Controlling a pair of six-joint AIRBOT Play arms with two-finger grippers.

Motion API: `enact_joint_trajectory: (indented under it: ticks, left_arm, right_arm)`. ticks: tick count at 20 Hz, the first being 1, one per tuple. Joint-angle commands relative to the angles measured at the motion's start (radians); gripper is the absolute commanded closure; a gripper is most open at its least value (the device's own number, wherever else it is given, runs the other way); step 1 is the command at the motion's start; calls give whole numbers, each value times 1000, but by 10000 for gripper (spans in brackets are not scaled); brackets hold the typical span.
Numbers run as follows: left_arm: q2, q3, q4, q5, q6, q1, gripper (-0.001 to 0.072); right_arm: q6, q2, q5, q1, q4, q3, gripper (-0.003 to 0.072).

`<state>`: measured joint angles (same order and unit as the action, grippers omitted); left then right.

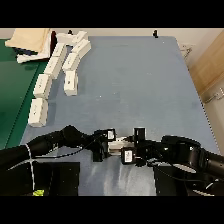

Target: Fold the box.

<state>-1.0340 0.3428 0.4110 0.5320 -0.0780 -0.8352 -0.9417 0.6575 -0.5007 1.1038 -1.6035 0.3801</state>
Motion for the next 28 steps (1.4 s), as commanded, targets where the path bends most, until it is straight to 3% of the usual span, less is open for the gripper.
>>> enact_joint_trajectory:
  ticks: [1, 21, 22, 24, 28]
  left_arm:
    - [1, 0, 0, 2, 0, 0, 269]
    - [0, 0, 1, 2, 0, 0, 268]
    - [0, 0, 0, 2, 0, 0, 268]
    - [1, 0, 1, 2, 0, 0, 268]
    - [0, 0, 0, 2, 0, 0, 268]
  right_arm:
    - [0, 4, -1, 0, 31, 1, 395]
    - [0, 2, -64, 2, 131, 1, 386]
    - [0, 2, -61, 2, 136, 1, 379]
    - [0, 2, -53, 2, 140, 1, 223]
    - [0, 2, -39, 2, 140, 1, 223]
